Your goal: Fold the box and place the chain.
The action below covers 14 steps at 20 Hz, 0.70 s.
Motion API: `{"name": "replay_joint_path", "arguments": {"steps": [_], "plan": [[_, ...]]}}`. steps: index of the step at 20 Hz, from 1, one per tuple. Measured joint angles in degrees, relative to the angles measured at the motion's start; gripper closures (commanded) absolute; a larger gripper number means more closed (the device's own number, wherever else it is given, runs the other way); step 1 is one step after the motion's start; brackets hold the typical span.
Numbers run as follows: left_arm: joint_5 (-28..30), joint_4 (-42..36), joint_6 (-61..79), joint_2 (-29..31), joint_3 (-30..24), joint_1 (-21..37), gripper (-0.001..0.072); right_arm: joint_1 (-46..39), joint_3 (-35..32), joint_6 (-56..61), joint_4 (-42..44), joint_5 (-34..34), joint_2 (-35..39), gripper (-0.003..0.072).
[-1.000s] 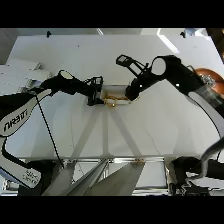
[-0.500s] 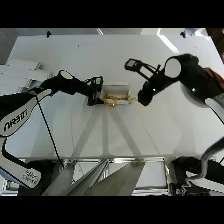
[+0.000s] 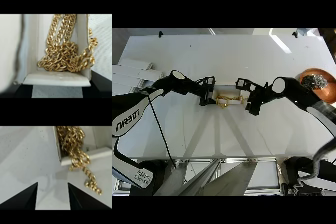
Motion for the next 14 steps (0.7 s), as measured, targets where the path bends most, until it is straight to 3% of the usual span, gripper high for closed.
{"name": "replay_joint_path", "arguments": {"steps": [5, 8, 9, 12, 14], "plan": [[0.00, 0.00, 0.00, 0.00, 0.00, 0.00, 0.0414, -0.04, -0.87, -9.55, 5.14, -7.06, -4.72, 0.0222], [0.00, 0.00, 0.00, 0.00, 0.00, 0.00, 0.0414, -0.07, -1.05, -12.17, 7.15, -11.65, -6.56, 0.0301], [0.00, 0.00, 0.00, 0.00, 0.00, 0.00, 0.0414, -0.04, -1.07, -12.57, 7.48, -12.72, -7.06, 0.0367], [0.37, -0.22, -0.13, 0.00, 0.02, 0.07, 0.0414, -0.07, -1.03, -13.38, 8.39, -13.84, -8.41, 0.0674], [0.44, -0.20, -0.17, 0.00, 0.00, 0.07, 0.0414, -0.11, -1.03, -13.60, 8.57, -13.51, -8.96, 0.0671]]}}
